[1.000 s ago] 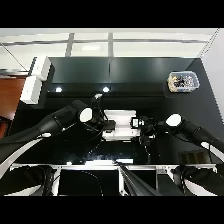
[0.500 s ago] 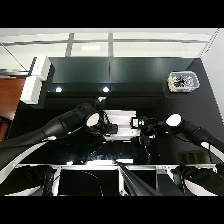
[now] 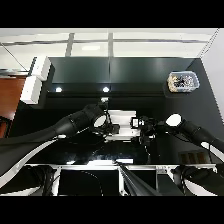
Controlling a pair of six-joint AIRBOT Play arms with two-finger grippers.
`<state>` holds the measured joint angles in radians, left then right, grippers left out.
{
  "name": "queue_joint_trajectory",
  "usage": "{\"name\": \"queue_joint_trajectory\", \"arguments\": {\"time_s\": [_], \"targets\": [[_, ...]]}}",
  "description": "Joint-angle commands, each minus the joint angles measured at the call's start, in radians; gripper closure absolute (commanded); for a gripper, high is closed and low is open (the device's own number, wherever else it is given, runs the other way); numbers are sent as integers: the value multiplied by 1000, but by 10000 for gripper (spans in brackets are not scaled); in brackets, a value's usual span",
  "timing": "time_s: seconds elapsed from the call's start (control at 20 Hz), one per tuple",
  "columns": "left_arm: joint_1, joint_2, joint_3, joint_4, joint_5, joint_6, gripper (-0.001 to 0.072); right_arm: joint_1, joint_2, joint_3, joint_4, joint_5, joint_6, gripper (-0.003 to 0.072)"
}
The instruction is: Fold the box and place the chain.
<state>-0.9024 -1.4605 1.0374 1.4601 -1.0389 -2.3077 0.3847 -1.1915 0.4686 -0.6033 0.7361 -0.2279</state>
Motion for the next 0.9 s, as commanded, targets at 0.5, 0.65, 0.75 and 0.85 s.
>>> {"name": "queue_joint_trajectory", "arguments": {"time_s": [0.5,0.65,0.75,0.85], "targets": [[-2,-60,65,16,-91,-50,425,0,-1,0,0,0,0,442],[-2,-60,65,16,-90,-54,286,0,-1,0,0,0,0,442],[-2,-60,65,16,-88,-57,299,0,-1,0,0,0,0,442],[-2,-60,65,16,-88,-57,463,0,-1,0,0,0,0,442]]}}
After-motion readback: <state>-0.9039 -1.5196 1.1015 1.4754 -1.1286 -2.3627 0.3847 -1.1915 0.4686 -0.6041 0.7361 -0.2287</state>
